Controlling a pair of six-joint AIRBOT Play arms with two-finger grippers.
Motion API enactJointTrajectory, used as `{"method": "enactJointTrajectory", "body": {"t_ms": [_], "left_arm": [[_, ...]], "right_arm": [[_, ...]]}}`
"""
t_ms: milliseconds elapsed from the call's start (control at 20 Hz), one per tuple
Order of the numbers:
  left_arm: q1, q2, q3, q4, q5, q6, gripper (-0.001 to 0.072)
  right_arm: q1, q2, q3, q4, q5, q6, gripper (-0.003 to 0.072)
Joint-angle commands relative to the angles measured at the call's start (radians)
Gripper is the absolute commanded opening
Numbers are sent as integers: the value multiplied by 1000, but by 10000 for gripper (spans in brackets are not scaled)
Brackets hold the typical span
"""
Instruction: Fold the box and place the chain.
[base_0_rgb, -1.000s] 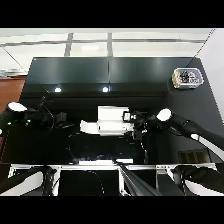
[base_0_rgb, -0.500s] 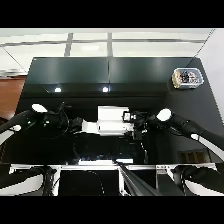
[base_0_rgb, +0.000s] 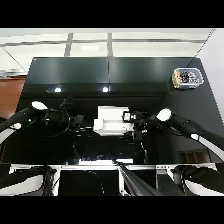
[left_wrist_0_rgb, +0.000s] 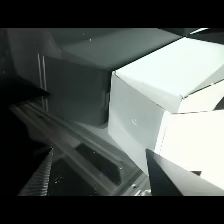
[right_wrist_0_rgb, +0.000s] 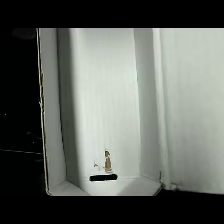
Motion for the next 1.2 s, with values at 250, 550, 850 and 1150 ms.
{"method": "enactJointTrajectory", "body": {"t_ms": [250,550,850,1150], "left_arm": [[-42,0,39,-79,-69,9,692],[-101,0,83,-78,-87,23,557],[-128,0,126,-57,-97,-13,548],[-197,0,201,93,-79,-199,548]], "right_arm": [[0,0,1,0,0,0,244],[0,0,1,0,0,0,244],[0,0,1,0,0,0,244],[0,0,1,0,0,0,244]]}}
